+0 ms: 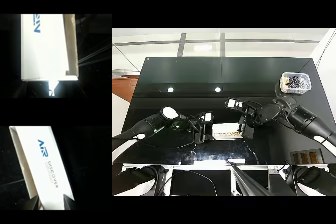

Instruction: Fold the box and place the chain.

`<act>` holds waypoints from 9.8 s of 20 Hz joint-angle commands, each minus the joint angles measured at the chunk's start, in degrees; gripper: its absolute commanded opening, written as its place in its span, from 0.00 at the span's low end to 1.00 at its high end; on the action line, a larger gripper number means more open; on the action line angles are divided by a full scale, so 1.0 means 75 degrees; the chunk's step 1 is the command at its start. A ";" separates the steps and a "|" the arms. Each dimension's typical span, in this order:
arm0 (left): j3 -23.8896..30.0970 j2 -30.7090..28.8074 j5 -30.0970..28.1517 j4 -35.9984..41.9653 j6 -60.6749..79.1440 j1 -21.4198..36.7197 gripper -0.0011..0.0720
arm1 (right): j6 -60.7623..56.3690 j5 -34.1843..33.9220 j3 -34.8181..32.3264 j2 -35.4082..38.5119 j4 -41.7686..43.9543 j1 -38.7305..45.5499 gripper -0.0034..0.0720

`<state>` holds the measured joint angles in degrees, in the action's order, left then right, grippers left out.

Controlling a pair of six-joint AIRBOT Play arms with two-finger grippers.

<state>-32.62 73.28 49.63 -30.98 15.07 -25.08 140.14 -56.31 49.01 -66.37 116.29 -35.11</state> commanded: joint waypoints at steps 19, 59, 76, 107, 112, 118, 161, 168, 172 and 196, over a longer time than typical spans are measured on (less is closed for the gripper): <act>0.0000 0.0006 -0.0009 -0.0003 -0.0009 -0.0003 0.65 | -0.0006 -0.0379 0.0012 0.0020 -0.0187 -0.0280 0.42; 0.0000 0.0009 -0.0009 -0.0003 -0.0009 -0.0003 0.65 | -0.0405 -0.0128 0.0385 0.0268 -0.0402 -0.0242 0.68; 0.0000 0.0009 -0.0009 -0.0003 -0.0012 0.0000 0.65 | -0.0402 -0.0347 0.0405 -0.0029 -0.0568 -0.0242 0.99; 0.0000 0.0009 -0.0009 -0.0003 -0.0012 -0.0003 0.65 | -0.0408 -0.0379 0.0408 -0.0181 -0.0574 -0.0425 0.30; 0.0000 0.0009 -0.0009 -0.0003 -0.0009 -0.0003 0.65 | -0.0408 -0.0452 0.0405 -0.0181 -0.0571 -0.0428 0.33; 0.0000 0.0009 -0.0009 -0.0003 -0.0009 -0.0003 0.65 | -0.0443 -0.0463 0.0405 -0.0181 -0.0577 -0.0428 0.51; 0.0000 0.0009 -0.0009 -0.0003 -0.0009 -0.0003 0.65 | -0.0892 -0.0568 0.0399 -0.0026 -0.0548 -0.0411 0.70; 0.0000 0.0009 -0.0009 -0.0006 -0.0009 -0.0003 0.65 | -0.1883 -0.1504 0.0396 0.0460 -0.0874 0.0012 0.70; 0.0000 0.0009 -0.0009 -0.0006 -0.0009 -0.0003 0.65 | -0.2678 -0.2148 0.0204 0.0481 -0.0289 0.1309 0.06; 0.0000 0.0009 -0.0009 -0.0003 -0.0012 -0.0003 0.65 | -0.3037 -0.0172 -0.1055 -0.1352 0.4258 0.1349 0.08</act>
<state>-32.62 73.34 49.58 -31.09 15.07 -25.10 117.40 -58.87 41.15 -76.03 149.58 -24.91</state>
